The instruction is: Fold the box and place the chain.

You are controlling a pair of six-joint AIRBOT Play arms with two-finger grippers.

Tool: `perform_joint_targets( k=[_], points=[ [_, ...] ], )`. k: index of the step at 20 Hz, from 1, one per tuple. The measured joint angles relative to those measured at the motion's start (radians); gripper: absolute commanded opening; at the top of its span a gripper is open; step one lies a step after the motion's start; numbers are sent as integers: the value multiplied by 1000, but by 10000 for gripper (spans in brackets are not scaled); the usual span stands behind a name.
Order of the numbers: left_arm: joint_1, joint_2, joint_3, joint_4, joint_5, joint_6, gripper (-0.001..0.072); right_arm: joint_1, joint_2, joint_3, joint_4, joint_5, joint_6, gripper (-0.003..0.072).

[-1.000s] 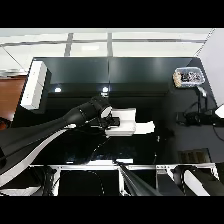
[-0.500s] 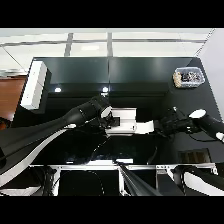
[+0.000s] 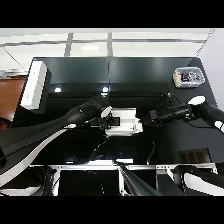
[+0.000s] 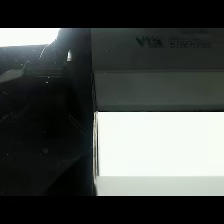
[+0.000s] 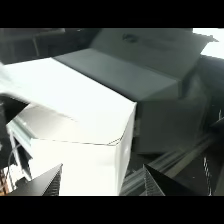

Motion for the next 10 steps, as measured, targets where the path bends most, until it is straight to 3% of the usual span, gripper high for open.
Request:
perform_joint_targets(
  k=[5,7,10],
  points=[
    [0,0,0,0,-8,10,28,42,-2,40,-6,48,23,546],
    [0,0,0,0,-7,13,28,63,-2,44,-8,53,33,465],
    [0,0,0,0,-6,16,28,87,-2,47,-12,48,49,460]
  ],
)
